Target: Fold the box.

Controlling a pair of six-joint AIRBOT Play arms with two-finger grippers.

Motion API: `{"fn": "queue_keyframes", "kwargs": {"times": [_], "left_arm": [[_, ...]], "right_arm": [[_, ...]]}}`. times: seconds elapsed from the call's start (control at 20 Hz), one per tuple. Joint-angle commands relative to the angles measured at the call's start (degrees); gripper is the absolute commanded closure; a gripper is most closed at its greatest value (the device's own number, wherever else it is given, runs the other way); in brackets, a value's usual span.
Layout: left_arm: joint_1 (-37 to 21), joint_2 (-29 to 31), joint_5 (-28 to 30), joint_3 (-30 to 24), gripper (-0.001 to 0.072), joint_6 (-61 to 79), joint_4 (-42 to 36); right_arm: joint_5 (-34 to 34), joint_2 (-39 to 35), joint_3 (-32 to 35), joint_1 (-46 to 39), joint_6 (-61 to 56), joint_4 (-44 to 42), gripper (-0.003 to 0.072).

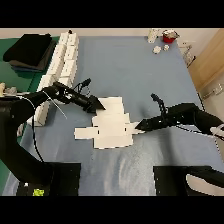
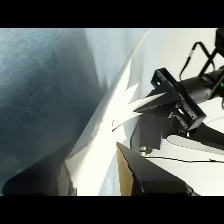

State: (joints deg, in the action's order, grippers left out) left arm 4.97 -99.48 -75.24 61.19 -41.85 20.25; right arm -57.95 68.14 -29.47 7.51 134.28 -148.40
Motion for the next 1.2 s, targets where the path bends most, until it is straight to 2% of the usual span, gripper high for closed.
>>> {"fn": "queue_keyframes", "kwargs": {"times": [0.0, 0.3, 0.5, 0.6, 0.85, 1.15], "left_arm": [[0.0, -0.1, -2.0, 0.1, 0.0308, 0.9, -0.1], [-0.4, -0.1, -4.7, 0.2, 0.0309, 0.9, 2.8], [-3.0, -0.1, -7.5, 2.1, 0.0311, 0.0, 5.5], [-3.1, -0.1, -7.9, 2.2, 0.0547, 1.0, 5.5], [-0.6, -0.4, -5.0, 3.7, 0.0534, 2.1, 5.5], [2.2, -2.1, -5.2, 7.0, 0.0534, 3.1, 5.5]], "right_arm": [[-0.5, 3.8, 0.0, 0.0, 4.4, -4.5, 0.0687], [-0.6, 3.8, 0.0, -1.2, 4.2, -4.3, 0.0687], [-3.0, 3.8, 0.0, -4.4, 4.2, -4.2, 0.0687], [-3.9, 3.8, 0.0, -4.4, 4.2, -4.2, 0.0687], [-6.0, 3.8, 0.0, -4.3, 4.2, -3.3, 0.0687], [-7.1, 3.8, 0.0, -4.3, 4.2, -2.9, 0.0686]]}}
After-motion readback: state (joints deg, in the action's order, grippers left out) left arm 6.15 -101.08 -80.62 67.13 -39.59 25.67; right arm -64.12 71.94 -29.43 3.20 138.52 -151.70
